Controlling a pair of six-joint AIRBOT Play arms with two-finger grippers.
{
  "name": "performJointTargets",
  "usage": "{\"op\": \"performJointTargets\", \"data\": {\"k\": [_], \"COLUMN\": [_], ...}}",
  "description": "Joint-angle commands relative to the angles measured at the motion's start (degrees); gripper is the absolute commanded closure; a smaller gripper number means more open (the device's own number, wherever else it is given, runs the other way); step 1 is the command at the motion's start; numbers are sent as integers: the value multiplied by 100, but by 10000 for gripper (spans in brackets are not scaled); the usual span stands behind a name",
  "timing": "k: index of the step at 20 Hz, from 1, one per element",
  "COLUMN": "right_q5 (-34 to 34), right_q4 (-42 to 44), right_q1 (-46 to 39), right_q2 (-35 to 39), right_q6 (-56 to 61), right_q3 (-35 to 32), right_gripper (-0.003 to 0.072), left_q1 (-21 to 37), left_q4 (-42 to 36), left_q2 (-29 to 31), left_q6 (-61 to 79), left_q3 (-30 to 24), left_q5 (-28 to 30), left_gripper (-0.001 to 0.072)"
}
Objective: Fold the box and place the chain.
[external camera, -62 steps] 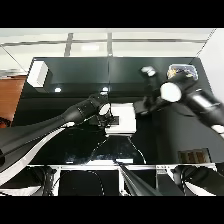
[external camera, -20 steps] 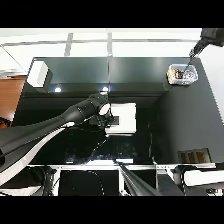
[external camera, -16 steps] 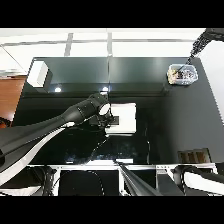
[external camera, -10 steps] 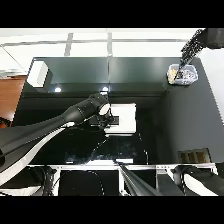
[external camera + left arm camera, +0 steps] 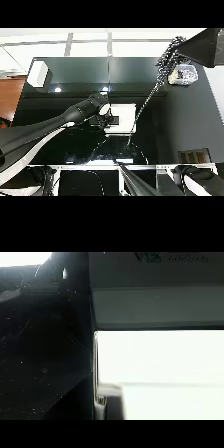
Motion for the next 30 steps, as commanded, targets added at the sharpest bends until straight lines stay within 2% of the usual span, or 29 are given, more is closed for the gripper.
{"op": "performJointTargets", "data": {"k": [1,6,26,30], "right_q5": [-310,-664,-723,-1172], "right_q4": [413,404,334,675], "right_q1": [446,713,713,678], "right_q2": [13,-20,-166,-164], "right_q6": [0,20,39,-28], "right_q3": [-22,-22,-22,-20], "right_gripper": [679,679,679,679], "left_q1": [0,0,0,0], "left_q4": [0,0,0,0], "left_q2": [0,0,0,0], "left_q6": [2,2,2,2], "left_q3": [4,4,4,4], "left_q5": [0,0,-2,-2], "left_gripper": [683,683,683,683]}}
